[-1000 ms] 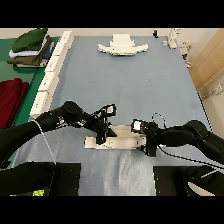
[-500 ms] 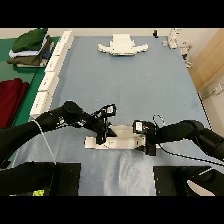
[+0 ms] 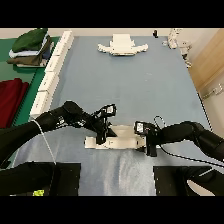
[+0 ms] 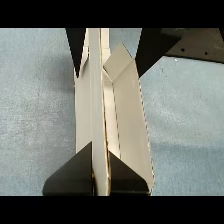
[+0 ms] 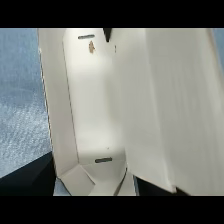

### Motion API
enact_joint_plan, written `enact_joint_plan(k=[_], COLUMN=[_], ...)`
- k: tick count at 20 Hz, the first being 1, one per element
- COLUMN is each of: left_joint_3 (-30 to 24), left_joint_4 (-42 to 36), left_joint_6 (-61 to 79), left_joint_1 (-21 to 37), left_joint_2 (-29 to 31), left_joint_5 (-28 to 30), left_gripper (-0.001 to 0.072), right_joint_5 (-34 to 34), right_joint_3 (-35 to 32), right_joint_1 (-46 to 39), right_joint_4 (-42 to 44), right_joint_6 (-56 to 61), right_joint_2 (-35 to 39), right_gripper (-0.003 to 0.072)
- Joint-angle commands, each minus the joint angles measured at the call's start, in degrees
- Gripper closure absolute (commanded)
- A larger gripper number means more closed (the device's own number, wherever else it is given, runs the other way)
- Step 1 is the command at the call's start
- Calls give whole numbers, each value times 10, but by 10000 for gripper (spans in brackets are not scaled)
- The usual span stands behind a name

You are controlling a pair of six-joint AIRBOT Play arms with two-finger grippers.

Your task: Fold the box.

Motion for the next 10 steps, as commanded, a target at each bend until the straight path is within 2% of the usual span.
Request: enact_joint_plan(k=[1, 6, 10], left_joint_3=[0, 0, 0], left_joint_4=[0, 0, 0], left_joint_6=[0, 0, 0], left_joint_1=[0, 0, 0], left_joint_2=[0, 0, 0], left_joint_5=[0, 0, 0], left_gripper=[696, 696, 696], right_joint_5=[20, 55, 41], right_joint_3=[-15, -19, -19], right_joint_1=[-13, -12, -12], right_joint_4=[28, 41, 41], right_joint_6=[-52, -52, -52], right_joint_2=[-7, -43, -45], right_gripper=[-23, -23, -24])
